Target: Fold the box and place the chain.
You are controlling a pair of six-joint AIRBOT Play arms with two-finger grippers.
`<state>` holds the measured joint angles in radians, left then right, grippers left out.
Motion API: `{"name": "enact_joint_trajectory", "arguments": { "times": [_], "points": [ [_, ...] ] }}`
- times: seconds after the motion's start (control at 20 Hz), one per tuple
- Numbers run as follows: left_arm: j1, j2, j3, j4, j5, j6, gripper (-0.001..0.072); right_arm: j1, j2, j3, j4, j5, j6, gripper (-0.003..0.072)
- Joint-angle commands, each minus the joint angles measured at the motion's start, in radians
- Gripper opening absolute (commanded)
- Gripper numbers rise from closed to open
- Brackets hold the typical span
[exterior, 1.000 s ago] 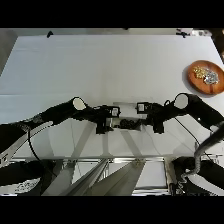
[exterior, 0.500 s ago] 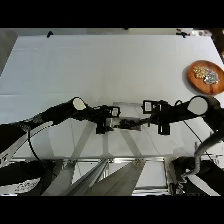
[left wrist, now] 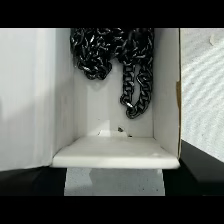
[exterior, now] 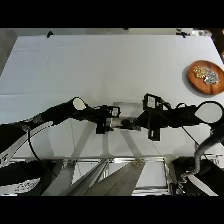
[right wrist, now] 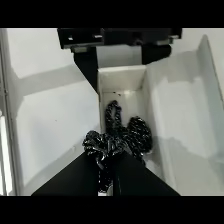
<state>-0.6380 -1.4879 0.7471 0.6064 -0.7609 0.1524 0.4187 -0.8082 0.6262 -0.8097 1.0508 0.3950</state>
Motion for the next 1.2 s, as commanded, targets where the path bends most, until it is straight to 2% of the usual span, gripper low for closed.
{"name": "enact_joint_trajectory", "arguments": {
  "times": [0.0,0.15,0.35,0.4,0.5,0.55,0.75,0.9,1.0,1.15],
  "points": [
    [0.000,0.001,0.001,0.000,0.000,0.000,0.0347,0.085,-0.059,0.000,-0.079,-0.098,0.163,0.0020],
    [0.000,0.001,0.001,0.000,0.000,0.000,0.0347,0.085,-0.138,0.000,-0.142,-0.135,0.262,0.0020],
    [0.000,0.001,0.001,0.000,0.000,0.000,0.0347,0.085,-0.223,0.000,-0.143,-0.151,0.311,0.0022],
    [0.000,0.001,0.001,0.000,0.000,0.000,0.0347,0.085,-0.239,0.000,-0.143,-0.154,0.321,0.0045],
    [0.000,0.001,0.001,0.000,0.000,0.000,0.0347,0.085,-0.254,0.000,-0.144,-0.153,0.342,0.0191],
    [0.000,0.001,0.001,0.000,0.000,0.000,0.0347,0.085,-0.253,0.001,-0.143,-0.153,0.344,0.0242],
    [0.000,0.001,0.001,0.000,0.000,0.000,0.0347,0.085,-0.211,0.002,-0.192,-0.142,0.439,0.0244],
    [0.000,0.001,0.001,0.000,0.000,0.000,0.0347,0.060,-0.125,0.003,-0.298,-0.069,0.565,0.0234],
    [0.000,0.001,0.001,0.000,0.000,0.000,0.0347,-0.025,-0.075,0.003,-0.315,0.030,0.613,0.0023],
    [0.000,0.001,0.001,0.000,0.000,0.000,0.0347,-0.216,-0.072,0.003,-0.308,0.119,0.649,0.0019]
  ]
}}
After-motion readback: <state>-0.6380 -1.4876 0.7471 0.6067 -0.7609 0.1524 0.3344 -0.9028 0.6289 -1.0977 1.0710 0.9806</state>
